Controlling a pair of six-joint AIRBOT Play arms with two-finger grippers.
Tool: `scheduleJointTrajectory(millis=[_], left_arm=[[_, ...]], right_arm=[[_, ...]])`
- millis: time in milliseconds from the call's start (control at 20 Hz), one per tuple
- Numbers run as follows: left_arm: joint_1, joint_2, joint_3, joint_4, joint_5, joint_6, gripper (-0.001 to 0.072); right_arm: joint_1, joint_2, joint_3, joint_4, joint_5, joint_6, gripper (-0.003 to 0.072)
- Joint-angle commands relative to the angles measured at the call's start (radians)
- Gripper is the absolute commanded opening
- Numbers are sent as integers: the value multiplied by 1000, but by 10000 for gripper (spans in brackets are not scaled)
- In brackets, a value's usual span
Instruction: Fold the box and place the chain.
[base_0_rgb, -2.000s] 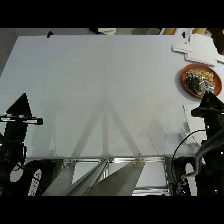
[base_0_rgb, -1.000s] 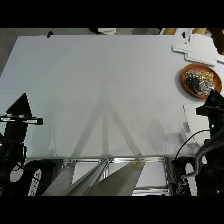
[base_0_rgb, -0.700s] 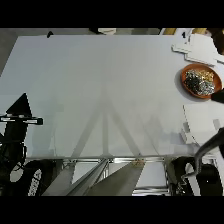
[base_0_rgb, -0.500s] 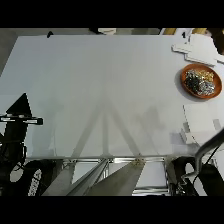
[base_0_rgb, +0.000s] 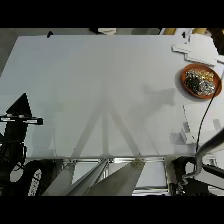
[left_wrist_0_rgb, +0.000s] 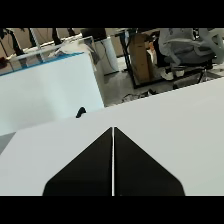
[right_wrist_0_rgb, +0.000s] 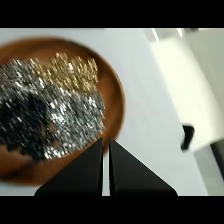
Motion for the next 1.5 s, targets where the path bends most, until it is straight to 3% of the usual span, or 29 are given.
scheduleJointTrajectory(millis=[0,100,200,250,500,650,750,850,900,1300,1450], left_arm=[[1,1,0,0,0,0,12],[1,1,0,0,1,0,12],[1,1,0,0,0,0,12],[1,1,0,0,0,0,12],[1,1,0,0,0,0,12],[1,0,0,0,0,0,12],[1,1,0,0,0,0,12],[1,1,0,0,0,0,12],[1,0,0,0,0,0,12],[1,0,0,0,0,0,12],[1,1,0,0,0,0,12]], right_arm=[[-215,-107,59,53,-344,-127,37],[-386,-96,59,72,-401,-128,75],[-559,-71,59,208,-396,-180,442],[-627,-68,59,271,-395,-216,457],[-840,-91,47,524,-378,-468,429],[-855,-142,47,562,-395,-593,277],[-855,-188,47,560,-437,-634,282],[-855,-234,47,529,-462,-640,474],[-855,-253,47,512,-465,-643,532],[-854,-386,47,444,-412,-802,534],[-853,-421,47,480,-405,-866,447]])
